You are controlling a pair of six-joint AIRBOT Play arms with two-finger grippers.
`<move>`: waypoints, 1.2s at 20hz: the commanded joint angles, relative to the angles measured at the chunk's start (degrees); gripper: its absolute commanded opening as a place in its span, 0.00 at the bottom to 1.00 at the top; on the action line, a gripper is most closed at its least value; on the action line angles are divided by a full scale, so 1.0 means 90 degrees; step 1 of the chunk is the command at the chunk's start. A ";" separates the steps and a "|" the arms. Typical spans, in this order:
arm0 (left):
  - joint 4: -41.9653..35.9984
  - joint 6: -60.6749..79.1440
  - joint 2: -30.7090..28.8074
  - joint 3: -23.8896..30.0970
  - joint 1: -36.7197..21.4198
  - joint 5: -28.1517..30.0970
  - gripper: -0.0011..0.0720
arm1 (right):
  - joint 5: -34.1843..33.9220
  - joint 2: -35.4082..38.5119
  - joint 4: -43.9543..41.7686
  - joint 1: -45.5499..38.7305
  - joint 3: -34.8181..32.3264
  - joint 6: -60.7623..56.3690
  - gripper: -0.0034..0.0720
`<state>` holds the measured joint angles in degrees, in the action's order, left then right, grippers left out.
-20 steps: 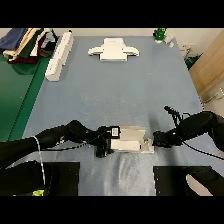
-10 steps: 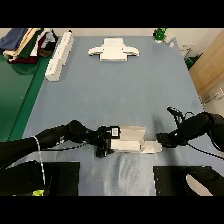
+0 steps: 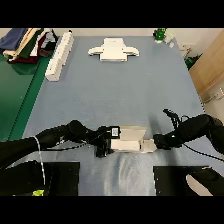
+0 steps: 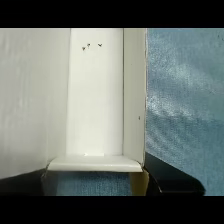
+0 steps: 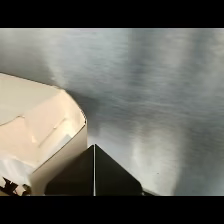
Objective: Fold the box.
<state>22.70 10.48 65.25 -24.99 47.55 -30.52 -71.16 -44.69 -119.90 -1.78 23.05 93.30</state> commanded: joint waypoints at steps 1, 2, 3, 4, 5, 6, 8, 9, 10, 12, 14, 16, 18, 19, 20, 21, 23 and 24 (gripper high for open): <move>0.0002 0.0002 0.0000 -0.0007 -0.0002 -0.0002 0.73 | -0.0228 0.0219 -0.0192 0.0000 0.0255 0.0070 0.05; 0.0002 0.0002 0.0000 -0.0007 -0.0002 0.0000 0.73 | -0.0260 0.0226 -0.0214 0.0000 0.0342 0.0068 0.09; 0.0002 0.0002 0.0000 -0.0007 -0.0002 0.0000 0.73 | -0.0248 0.0223 -0.0233 0.0000 0.0393 0.0068 0.25; 0.0002 0.0002 0.0000 -0.0007 -0.0002 0.0000 0.72 | -0.0231 0.0223 -0.0253 0.0002 0.0410 0.0068 0.42; 0.0002 0.0002 0.0000 -0.0007 -0.0002 -0.0002 0.73 | -0.0219 0.0223 -0.0313 0.0002 0.0413 0.0070 0.48; 0.0002 0.0002 0.0000 -0.0007 -0.0002 0.0000 0.73 | -0.0219 0.0223 -0.0391 0.0002 0.0413 0.0070 0.50; 0.0002 0.0002 0.0000 -0.0007 -0.0002 0.0000 0.73 | -0.0204 0.0219 -0.0639 0.0005 0.0413 0.0070 0.50; 0.0002 0.0002 0.0000 -0.0007 -0.0002 -0.0002 0.73 | -0.0194 0.0197 -0.0775 0.0012 0.0413 0.0073 0.50; 0.0002 0.0002 0.0000 -0.0007 -0.0002 0.0000 0.73 | -0.0189 0.0160 -0.0814 0.0049 0.0413 0.0073 0.50; 0.0002 0.0002 0.0000 -0.0007 -0.0002 0.0000 0.73 | -0.0100 0.0000 -0.0780 0.0308 0.0408 0.0073 0.52; 0.0002 0.0002 0.0000 -0.0007 -0.0002 -0.0002 0.73 | 0.0182 -0.0257 -0.0743 0.0750 0.0408 0.0063 0.53; 0.0002 0.0002 0.0000 -0.0007 -0.0002 -0.0002 0.73 | 0.0459 -0.0515 -0.0590 0.1202 0.0491 -0.0291 0.53; 0.0002 0.0002 0.0000 -0.0007 -0.0002 0.0000 0.73 | 0.0520 -0.0624 -0.0175 0.1613 0.0733 -0.0765 0.53; 0.0002 0.0002 0.0000 -0.0007 -0.0002 0.0000 0.73 | 0.0503 -0.0619 0.0078 0.1804 0.0908 -0.0996 0.53; 0.0002 0.0002 0.0000 -0.0007 -0.0002 0.0000 0.73 | 0.0437 -0.0607 0.0301 0.1940 0.1095 -0.1209 0.53; 0.0002 0.0002 0.0000 -0.0007 -0.0002 -0.0002 0.73 | 0.0340 -0.0588 0.0483 0.2038 0.1294 -0.1435 0.53; 0.0002 0.0002 0.0000 -0.0007 -0.0002 0.0000 0.73 | 0.0228 -0.0554 0.0512 0.2050 0.1569 -0.1770 0.53; 0.0002 0.0002 0.0000 -0.0007 -0.0002 0.0000 0.73 | 0.0170 -0.0542 0.0515 0.2050 0.1647 -0.1855 0.53</move>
